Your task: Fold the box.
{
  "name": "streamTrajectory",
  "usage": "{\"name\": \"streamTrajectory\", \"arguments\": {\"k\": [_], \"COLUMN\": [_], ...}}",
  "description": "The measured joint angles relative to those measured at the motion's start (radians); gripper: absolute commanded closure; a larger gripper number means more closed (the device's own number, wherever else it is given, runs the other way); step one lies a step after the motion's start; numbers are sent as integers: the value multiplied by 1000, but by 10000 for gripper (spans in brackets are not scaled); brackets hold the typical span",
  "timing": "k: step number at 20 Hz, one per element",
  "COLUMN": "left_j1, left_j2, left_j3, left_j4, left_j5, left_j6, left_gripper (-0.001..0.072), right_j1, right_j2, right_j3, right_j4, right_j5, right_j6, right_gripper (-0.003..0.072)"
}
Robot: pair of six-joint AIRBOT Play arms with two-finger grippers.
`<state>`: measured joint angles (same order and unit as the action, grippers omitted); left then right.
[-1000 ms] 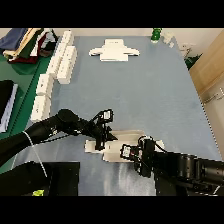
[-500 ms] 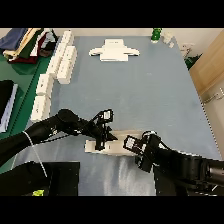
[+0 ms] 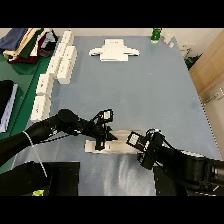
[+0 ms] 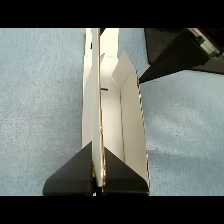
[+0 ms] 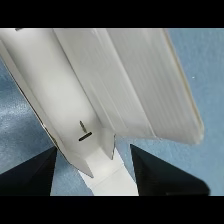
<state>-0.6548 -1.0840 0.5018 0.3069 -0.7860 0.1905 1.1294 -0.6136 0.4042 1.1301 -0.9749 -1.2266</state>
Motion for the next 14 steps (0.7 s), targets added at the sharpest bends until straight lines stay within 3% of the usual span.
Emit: {"name": "streamTrajectory", "arguments": {"k": [7,14], "left_j1": [0,0], "left_j2": [0,0], "left_j3": [0,0], "left_j4": [0,0], "left_j5": [-1,-1], "left_j6": [0,0], "left_gripper": [695,695], "right_j1": [-72,-394], "right_j2": [15,32], "right_j3": [-39,-45], "right_j4": [41,432], "right_j5": [80,123], "right_j6": [-82,-652], "right_gripper": [-33,-33]}}
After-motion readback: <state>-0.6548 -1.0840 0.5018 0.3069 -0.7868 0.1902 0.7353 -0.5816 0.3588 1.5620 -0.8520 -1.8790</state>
